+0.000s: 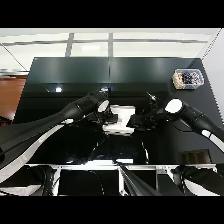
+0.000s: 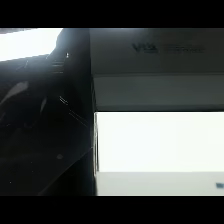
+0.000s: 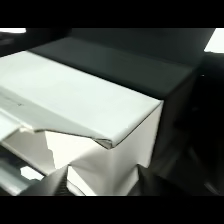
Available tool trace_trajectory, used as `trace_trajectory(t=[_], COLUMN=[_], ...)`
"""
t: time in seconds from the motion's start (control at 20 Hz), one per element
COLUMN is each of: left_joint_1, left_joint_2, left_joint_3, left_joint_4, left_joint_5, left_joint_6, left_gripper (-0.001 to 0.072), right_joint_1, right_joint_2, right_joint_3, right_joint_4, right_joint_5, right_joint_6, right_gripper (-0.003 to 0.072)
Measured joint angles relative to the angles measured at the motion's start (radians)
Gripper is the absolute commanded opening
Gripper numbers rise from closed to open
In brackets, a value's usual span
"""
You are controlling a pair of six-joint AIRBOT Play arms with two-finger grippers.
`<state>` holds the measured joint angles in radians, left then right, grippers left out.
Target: Fold the box and place the chain.
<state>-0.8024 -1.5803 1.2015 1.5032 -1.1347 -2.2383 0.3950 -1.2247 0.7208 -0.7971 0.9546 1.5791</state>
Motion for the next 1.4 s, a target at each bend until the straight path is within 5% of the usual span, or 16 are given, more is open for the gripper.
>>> trace_trajectory(t=[0.5,0.65,0.95,1.15,1.2,1.4], left_joint_1=[0.000,0.000,0.000,0.000,0.000,0.000], left_joint_2=[0.000,0.000,0.000,0.000,0.000,0.000], left_joint_3=[0.000,0.000,0.000,0.000,0.000,0.000], left_joint_4=[-0.001,-0.001,-0.001,-0.005,-0.006,-0.002], left_joint_5=[0.002,0.001,0.001,0.001,0.002,0.003], left_joint_6=[0.002,0.002,0.002,0.002,0.001,0.000], left_gripper=[0.0026,0.0026,0.0026,0.0026,0.0026,0.0026], right_joint_1=[0.209,0.238,0.274,0.278,0.279,0.280], right_joint_2=[-0.116,-0.142,-0.181,-0.201,-0.204,-0.209], right_joint_3=[0.231,0.253,0.270,0.273,0.273,0.273], right_joint_4=[-0.512,-0.564,-0.595,-0.602,-0.607,-0.609], right_joint_5=[0.104,0.130,0.163,0.176,0.180,0.163], right_joint_6=[0.504,0.597,0.667,0.684,0.686,0.699], right_gripper=[0.0335,0.0260,0.0257,0.0112,0.0014,0.0017])
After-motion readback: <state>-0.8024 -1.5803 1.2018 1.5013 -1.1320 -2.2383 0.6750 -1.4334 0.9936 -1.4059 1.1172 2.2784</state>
